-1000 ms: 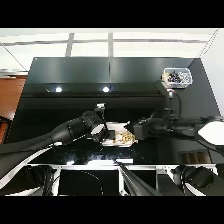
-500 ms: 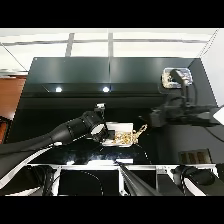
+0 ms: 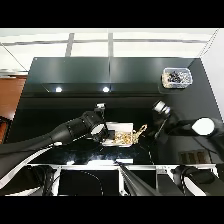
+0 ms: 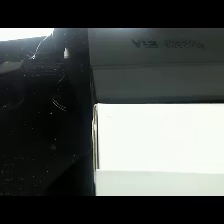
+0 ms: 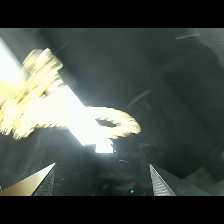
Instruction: Fold the box and place the chain.
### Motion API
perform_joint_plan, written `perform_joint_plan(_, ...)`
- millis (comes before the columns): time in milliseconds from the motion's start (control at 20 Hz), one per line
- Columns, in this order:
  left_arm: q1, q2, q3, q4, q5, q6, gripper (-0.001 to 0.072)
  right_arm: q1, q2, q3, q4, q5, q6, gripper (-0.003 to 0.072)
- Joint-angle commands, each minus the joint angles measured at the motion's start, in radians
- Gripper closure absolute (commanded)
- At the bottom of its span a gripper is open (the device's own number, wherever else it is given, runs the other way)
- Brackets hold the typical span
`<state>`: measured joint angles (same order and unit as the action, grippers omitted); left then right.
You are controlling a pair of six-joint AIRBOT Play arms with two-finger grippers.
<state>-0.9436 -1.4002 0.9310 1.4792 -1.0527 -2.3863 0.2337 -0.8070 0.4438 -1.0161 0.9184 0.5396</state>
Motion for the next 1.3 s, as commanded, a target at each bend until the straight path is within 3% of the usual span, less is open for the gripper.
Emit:
perform_joint_plan(0,0.0,0.0,-0.001,0.001,0.0,0.0,0.0679,0.198,-0.092,-0.064,0.022,-0.094,-0.246,-0.003)
perform_joint_plan(150,0.0,0.0,-0.001,0.001,0.0,0.0,0.0679,0.331,-0.107,-0.064,0.021,-0.235,-0.246,-0.003)
perform_joint_plan(250,0.0,0.0,-0.001,0.001,0.0,0.0,0.0678,0.34,-0.108,-0.064,0.033,-0.283,-0.246,-0.003)
perform_joint_plan(600,0.0,0.0,-0.001,0.001,0.0,0.0,0.0679,0.34,-0.139,-0.064,0.171,-0.274,-0.34,-0.0029)
perform_joint_plan(1250,0.0,0.0,-0.001,0.0,0.0,0.0,0.0679,0.34,-0.182,-0.064,0.185,-0.325,-0.334,-0.0026)
